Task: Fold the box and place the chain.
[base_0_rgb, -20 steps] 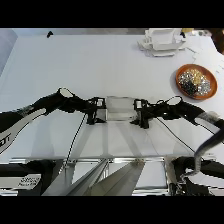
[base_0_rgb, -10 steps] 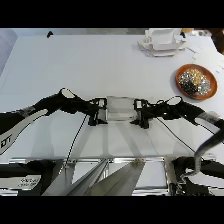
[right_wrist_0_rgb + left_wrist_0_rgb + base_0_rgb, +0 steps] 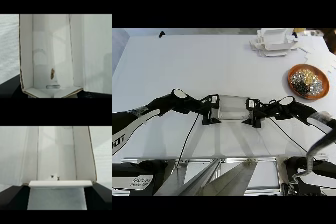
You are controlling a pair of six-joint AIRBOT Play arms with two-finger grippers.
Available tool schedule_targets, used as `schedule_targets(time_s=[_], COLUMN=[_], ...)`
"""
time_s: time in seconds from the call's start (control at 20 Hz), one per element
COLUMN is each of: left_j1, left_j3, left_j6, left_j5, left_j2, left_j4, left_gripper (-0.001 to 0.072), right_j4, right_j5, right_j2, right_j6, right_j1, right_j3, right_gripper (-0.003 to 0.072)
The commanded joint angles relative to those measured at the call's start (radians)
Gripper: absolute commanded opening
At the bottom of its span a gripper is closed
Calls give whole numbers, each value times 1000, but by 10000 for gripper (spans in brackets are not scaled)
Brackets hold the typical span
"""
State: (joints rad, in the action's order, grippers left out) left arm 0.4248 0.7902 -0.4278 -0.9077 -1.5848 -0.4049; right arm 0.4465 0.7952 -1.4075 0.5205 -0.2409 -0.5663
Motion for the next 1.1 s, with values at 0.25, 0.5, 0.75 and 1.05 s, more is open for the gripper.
schedule_targets(time_s=[0.25,0.5,0.75,1.05], left_j1=[24,26,27,32], left_j3=[0,0,0,0], left_j6=[6,6,6,7], left_j5=[37,41,44,43], left_j2=[-1,-1,-1,-1], left_j4=[-12,-15,-14,-22], left_gripper=[702,688,236,71], right_j4=[1,1,1,1], right_j5=[2,2,2,2], right_j2=[1,1,1,1], right_j6=[2,2,2,2], right_j1=[-1,-1,-1,-1], right_j3=[0,0,0,0], right_gripper=[382,382,382,382])
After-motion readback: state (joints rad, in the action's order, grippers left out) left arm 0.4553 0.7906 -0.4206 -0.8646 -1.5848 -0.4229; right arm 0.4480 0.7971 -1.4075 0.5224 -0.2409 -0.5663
